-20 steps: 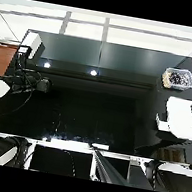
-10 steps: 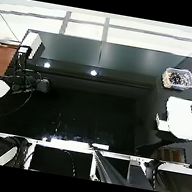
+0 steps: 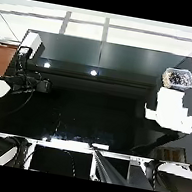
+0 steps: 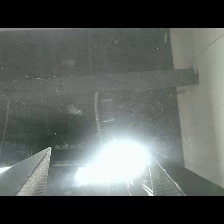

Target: Fold the box and place the chain.

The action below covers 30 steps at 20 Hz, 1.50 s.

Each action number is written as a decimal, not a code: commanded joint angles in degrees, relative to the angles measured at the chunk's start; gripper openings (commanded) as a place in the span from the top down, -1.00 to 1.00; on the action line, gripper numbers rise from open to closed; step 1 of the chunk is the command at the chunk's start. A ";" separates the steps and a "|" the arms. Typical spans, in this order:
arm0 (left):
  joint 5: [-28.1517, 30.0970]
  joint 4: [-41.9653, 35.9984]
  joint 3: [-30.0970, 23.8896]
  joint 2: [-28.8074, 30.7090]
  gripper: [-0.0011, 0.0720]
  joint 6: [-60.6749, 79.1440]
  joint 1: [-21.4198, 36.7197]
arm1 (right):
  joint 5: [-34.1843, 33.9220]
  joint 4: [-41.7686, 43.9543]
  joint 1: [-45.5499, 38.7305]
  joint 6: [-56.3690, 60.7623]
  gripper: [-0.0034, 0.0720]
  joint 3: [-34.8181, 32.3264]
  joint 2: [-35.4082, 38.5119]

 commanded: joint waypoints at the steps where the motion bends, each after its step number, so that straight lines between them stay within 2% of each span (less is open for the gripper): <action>1: -0.02 -0.13 0.07 -0.52 -0.99 0.02 -0.04 | -0.09 8.87 4.72 -0.44 0.88 -6.14 6.67; 4: 0.04 -0.13 0.07 -0.92 -0.99 0.02 -0.04 | -1.11 13.99 11.43 -2.10 0.88 -13.70 12.96; 8: 1.16 -0.07 0.07 -0.98 -0.99 0.09 -0.04 | -2.86 29.42 20.00 -6.16 0.88 -25.64 19.28; 11: 3.58 -0.57 0.07 -1.01 -0.99 0.24 -0.04 | -13.60 36.72 29.79 -8.24 0.88 -38.40 26.36; 13: 3.65 -4.72 0.07 -1.31 -0.99 0.28 -0.04 | -23.47 40.57 38.18 -8.39 0.88 -46.25 31.58; 16: 3.52 -13.09 0.07 -3.15 -0.99 1.62 -0.07 | -38.40 47.52 50.29 -8.39 0.88 -54.03 35.69; 19: 3.23 -23.74 0.33 -7.10 -0.99 13.79 -3.48 | -45.88 49.37 61.20 -8.35 0.88 -56.50 35.67; 21: 2.69 -28.61 1.64 -11.02 -0.99 15.10 -5.44 | -48.59 49.81 66.36 -8.31 0.88 -56.50 35.67; 22: 1.62 -33.53 2.62 -13.70 -0.99 16.04 -5.38 | -49.51 49.79 68.00 -8.28 0.88 -56.50 35.67; 23: -0.17 -38.66 3.74 -16.61 -0.99 19.19 -5.11 | -50.01 49.77 68.94 -8.28 0.88 -56.50 35.67; 25: -8.11 -47.98 6.58 -23.50 -0.99 27.54 -4.26 | -50.58 49.79 69.53 -8.15 0.88 -56.50 35.67; 27: -14.86 -48.24 9.53 -29.46 -0.99 28.09 -4.09 | -50.75 49.77 69.53 -8.15 0.88 -56.50 35.67; 30: -17.64 -48.13 12.63 -36.15 -0.99 28.44 -4.63 | -50.64 49.79 69.61 -8.15 0.88 -56.50 35.67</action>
